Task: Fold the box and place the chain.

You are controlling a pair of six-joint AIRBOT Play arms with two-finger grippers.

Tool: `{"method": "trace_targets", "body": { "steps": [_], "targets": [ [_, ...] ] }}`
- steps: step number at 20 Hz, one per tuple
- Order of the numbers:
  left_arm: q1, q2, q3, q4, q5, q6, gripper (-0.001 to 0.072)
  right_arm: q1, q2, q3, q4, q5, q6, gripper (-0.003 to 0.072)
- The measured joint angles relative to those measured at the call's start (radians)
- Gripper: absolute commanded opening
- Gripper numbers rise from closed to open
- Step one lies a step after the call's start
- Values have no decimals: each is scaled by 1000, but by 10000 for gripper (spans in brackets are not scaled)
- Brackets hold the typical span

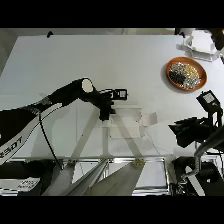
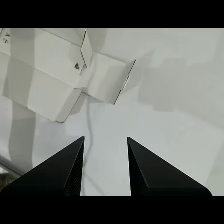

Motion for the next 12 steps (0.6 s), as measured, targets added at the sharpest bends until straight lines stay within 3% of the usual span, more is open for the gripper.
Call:
{"method": "trace_targets", "body": {
  "steps": [12],
  "targets": [
    [0, 0, 0, 7, -6, 0, 11, 0, 0, -1, 0, -3, -95, 298]
  ]
}}
